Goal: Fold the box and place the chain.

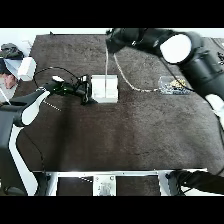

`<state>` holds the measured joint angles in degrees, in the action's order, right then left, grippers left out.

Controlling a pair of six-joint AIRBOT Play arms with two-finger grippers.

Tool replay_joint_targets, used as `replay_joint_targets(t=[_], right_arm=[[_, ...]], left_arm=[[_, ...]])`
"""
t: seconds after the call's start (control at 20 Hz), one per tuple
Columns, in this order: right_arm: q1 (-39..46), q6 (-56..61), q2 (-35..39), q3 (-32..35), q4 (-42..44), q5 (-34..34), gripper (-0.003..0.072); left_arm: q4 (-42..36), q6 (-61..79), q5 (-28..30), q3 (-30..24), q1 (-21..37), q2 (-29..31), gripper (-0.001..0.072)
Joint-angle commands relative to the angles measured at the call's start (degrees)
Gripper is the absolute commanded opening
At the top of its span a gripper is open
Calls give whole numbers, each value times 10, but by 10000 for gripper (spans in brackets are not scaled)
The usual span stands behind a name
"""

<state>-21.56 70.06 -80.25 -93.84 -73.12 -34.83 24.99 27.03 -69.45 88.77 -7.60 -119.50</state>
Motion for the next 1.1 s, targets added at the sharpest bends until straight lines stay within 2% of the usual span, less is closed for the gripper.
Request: replay_joint_targets(t=[0.0, 0.1, 0.2, 0.3, 0.45, 0.65, 0.8, 0.95, 1.0, 1.05], right_arm=[[0, 0, -66, 8, 3, -99, -5], [1, 0, -103, 24, 1, -111, 2], [6, 0, -120, 33, -3, -130, 465], [28, 19, -110, 51, -3, -143, 335], [98, 52, -39, 137, -3, -128, 334], [228, 120, 60, 313, -3, -32, 334], [308, 164, 50, 371, 0, 3, 335], [342, 172, 7, 380, 8, 40, 337], [347, 172, -9, 380, 24, 50, 403], [348, 172, -26, 380, 42, 63, 404]], left_arm=[[0, 0, 0, 0, 0, 0, 357], [0, 0, 0, 0, 0, 0, 356], [0, 0, 0, 0, 0, 0, 356], [0, 0, 0, 0, 0, 0, 356], [0, 0, 0, 0, 0, 0, 356], [0, 0, 0, 0, 0, 0, 356], [0, 0, 0, 0, 0, 0, 356], [0, 0, 0, 0, 0, 0, 356], [0, 0, 0, 0, 0, 0, 356], [0, 0, 0, 0, 0, 0, 356]])
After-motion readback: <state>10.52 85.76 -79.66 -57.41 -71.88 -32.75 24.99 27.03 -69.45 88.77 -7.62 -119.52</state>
